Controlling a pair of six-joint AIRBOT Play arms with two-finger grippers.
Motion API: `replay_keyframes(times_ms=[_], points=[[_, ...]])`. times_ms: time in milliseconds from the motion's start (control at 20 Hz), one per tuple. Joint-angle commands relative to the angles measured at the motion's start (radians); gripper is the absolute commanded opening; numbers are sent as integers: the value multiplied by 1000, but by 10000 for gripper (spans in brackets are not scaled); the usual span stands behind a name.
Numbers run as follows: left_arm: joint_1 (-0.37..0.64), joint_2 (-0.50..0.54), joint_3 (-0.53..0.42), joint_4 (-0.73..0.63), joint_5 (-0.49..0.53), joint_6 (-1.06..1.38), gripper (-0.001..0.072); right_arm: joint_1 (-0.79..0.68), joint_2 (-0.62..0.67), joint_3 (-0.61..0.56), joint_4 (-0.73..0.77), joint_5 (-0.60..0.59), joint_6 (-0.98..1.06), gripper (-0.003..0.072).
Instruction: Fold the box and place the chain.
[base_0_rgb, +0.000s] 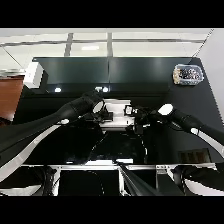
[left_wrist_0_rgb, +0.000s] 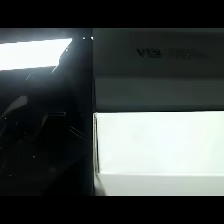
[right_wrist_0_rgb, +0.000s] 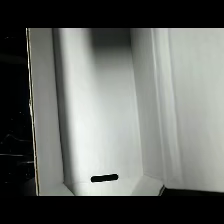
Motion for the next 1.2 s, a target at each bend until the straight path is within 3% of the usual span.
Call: replay_keyframes(times_ms=[0,350,400,450,500,750,1000,1050,1150], points=[[0,0,9,-4,5,4,25,1,0,0,-1,4,0,412],[0,0,8,-4,4,3,24,1,0,0,-1,3,0,440],[0,0,7,-4,3,3,24,1,0,0,0,2,1,614],[0,0,6,-4,1,3,25,1,2,0,-8,-5,4,707],[0,0,6,-4,-2,3,25,-3,8,1,-31,-13,35,706],[0,0,6,0,-26,3,24,-14,99,1,-214,83,74,704],[0,0,6,0,-26,3,24,-18,114,1,-201,98,73,693],[0,0,6,0,-26,3,24,-18,114,1,-193,97,73,533],[0,0,6,0,-25,3,25,-18,114,1,-181,103,74,405]])
